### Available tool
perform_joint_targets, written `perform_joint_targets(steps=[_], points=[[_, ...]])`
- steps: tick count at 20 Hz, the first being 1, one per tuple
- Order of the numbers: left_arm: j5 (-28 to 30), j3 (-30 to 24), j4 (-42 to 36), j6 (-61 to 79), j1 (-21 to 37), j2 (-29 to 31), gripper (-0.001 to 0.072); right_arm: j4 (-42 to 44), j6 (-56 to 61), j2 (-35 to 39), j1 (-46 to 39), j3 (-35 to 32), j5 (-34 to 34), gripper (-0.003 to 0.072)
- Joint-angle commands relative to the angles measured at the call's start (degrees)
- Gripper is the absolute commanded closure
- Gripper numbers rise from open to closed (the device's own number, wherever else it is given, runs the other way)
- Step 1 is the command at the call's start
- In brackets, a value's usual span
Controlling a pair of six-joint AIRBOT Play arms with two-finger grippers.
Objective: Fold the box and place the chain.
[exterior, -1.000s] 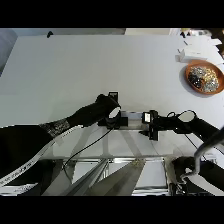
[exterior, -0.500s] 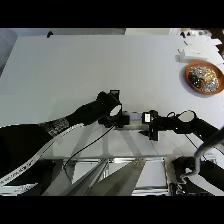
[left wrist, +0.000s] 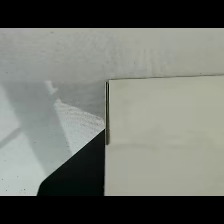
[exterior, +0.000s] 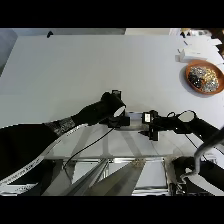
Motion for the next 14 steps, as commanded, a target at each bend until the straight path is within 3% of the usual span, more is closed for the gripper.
perform_joint_targets(steps=[1,4,7,8,14], points=[[-1.0,0.0,0.0,-1.9,-0.3,-0.9,0.0706,0.0,-0.1,0.0,0.0,0.0,-0.1,0.0283],[-1.0,0.0,-0.1,-1.9,-0.3,-0.9,0.0677,0.0,-0.1,0.0,0.0,0.0,-0.1,0.0283],[-1.1,0.0,-1.6,-1.6,0.0,-0.5,0.0441,0.0,-0.1,0.0,0.0,0.0,-0.1,0.0283],[-1.2,0.0,-2.3,-0.9,0.3,0.1,0.0410,0.0,-0.1,0.0,0.0,0.0,-0.1,0.0283],[-5.7,0.0,-4.0,9.4,2.8,5.6,0.0410,0.0,-0.1,0.0,0.0,0.0,-0.1,0.0283]])
